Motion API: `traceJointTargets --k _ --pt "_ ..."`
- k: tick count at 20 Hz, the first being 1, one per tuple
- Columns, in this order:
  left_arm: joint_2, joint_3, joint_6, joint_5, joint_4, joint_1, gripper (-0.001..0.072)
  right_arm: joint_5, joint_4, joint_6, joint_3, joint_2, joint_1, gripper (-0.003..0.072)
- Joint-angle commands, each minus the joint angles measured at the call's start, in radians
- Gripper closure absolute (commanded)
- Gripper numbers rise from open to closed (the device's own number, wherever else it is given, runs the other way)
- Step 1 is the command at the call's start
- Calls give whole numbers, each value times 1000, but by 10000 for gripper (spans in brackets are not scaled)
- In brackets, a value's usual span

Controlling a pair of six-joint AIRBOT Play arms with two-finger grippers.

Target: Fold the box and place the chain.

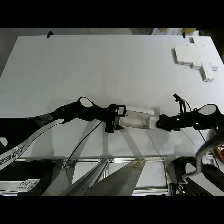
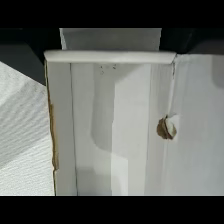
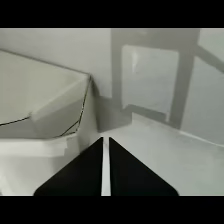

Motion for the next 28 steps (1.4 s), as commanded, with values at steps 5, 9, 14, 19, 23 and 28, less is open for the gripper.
traceJointTargets --k 5,9,14,19,23,28 --pt "0 0 0 0 0 0 320 16 62 -25 -3 166 47 569" --pt "0 0 0 0 0 0 320 25 61 16 -3 210 48 460" --pt "0 0 0 0 0 -1 320 -46 2 101 -3 210 124 427" --pt "0 0 0 0 0 -1 320 -175 -143 378 6 210 272 367" --pt "0 0 0 0 0 0 320 -208 -269 580 58 208 403 396" --pt "0 0 0 0 0 0 320 -188 -413 819 115 192 510 406"
